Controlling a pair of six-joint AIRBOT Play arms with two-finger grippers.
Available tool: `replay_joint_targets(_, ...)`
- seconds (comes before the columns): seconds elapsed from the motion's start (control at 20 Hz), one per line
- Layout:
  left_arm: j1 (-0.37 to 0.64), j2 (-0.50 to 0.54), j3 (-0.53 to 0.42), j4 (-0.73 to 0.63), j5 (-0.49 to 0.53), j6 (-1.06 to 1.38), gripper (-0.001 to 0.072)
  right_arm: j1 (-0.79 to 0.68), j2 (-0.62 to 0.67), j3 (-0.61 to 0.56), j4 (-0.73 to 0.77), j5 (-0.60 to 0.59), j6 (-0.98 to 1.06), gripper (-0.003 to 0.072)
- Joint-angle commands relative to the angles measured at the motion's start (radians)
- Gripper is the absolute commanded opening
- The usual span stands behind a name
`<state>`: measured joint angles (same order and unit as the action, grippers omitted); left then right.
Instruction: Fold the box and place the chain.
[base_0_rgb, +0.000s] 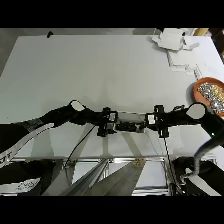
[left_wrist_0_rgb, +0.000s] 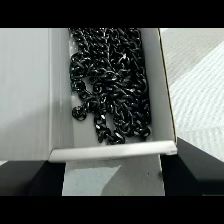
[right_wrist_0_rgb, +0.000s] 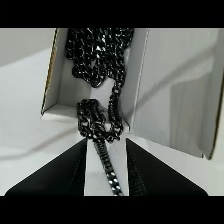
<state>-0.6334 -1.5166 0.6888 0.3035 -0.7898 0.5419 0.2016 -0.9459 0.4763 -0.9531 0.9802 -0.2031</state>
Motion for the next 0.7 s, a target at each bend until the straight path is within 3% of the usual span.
replay_joint_targets(0.0,0.000,0.000,0.000,0.000,0.000,0.000,0.0314,-0.001,-0.020,-0.002,0.019,-0.003,-0.012,0.0191)
replay_joint_targets(0.1,0.000,0.000,0.000,0.000,0.000,0.000,0.0314,-0.001,-0.019,-0.002,0.017,0.007,-0.005,0.0160)
replay_joint_targets(0.2,0.000,0.000,0.000,0.000,0.000,0.000,0.0314,-0.001,-0.001,-0.002,-0.006,0.017,0.028,0.0014)
replay_joint_targets(0.45,0.000,0.000,0.000,0.000,0.000,0.000,0.0314,-0.001,0.130,-0.002,-0.034,0.079,0.075,0.0015)
replay_joint_targets(0.65,0.000,0.000,0.000,0.000,0.000,0.000,0.0314,0.056,0.185,-0.002,0.204,0.048,0.041,0.0014)
